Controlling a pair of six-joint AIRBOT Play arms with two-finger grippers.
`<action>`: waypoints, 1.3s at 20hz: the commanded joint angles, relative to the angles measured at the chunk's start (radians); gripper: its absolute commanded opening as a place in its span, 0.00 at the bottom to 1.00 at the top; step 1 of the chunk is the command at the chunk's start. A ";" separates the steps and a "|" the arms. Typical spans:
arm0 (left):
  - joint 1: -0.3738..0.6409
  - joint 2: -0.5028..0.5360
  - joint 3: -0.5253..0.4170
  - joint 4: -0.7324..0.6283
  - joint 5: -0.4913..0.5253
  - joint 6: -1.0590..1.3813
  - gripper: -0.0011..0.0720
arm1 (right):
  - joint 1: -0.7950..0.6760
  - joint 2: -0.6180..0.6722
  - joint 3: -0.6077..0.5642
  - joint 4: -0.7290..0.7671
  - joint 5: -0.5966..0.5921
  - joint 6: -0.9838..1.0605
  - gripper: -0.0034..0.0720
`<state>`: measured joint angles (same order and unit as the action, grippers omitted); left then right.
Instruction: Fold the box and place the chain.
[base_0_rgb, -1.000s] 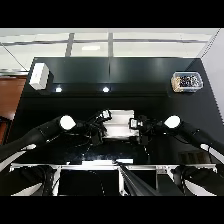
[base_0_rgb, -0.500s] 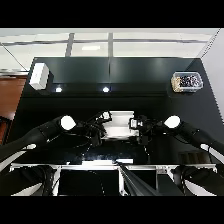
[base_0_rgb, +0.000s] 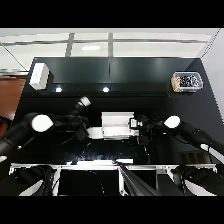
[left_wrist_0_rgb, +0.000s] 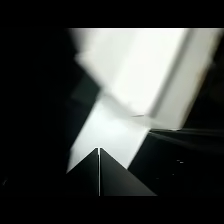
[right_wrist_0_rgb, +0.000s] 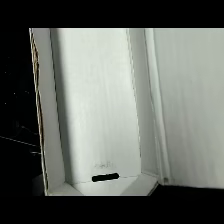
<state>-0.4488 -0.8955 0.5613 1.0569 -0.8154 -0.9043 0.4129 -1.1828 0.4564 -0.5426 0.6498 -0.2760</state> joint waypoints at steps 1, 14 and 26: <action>0.167 0.077 -0.033 0.094 -0.085 -0.412 0.05 | 0.001 0.000 0.000 -0.001 0.002 -0.001 0.31; 0.311 -0.225 -0.208 -0.423 -0.077 -0.357 0.05 | 0.001 0.000 0.000 -0.001 0.002 -0.001 0.31; 0.311 -0.332 -0.191 -0.628 -0.127 -0.053 0.05 | 0.001 0.000 0.000 -0.001 0.002 -0.001 0.31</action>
<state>-0.1371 -1.2198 0.3603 0.4538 -0.9100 -1.0077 0.4129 -1.1831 0.4564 -0.5438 0.6518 -0.2771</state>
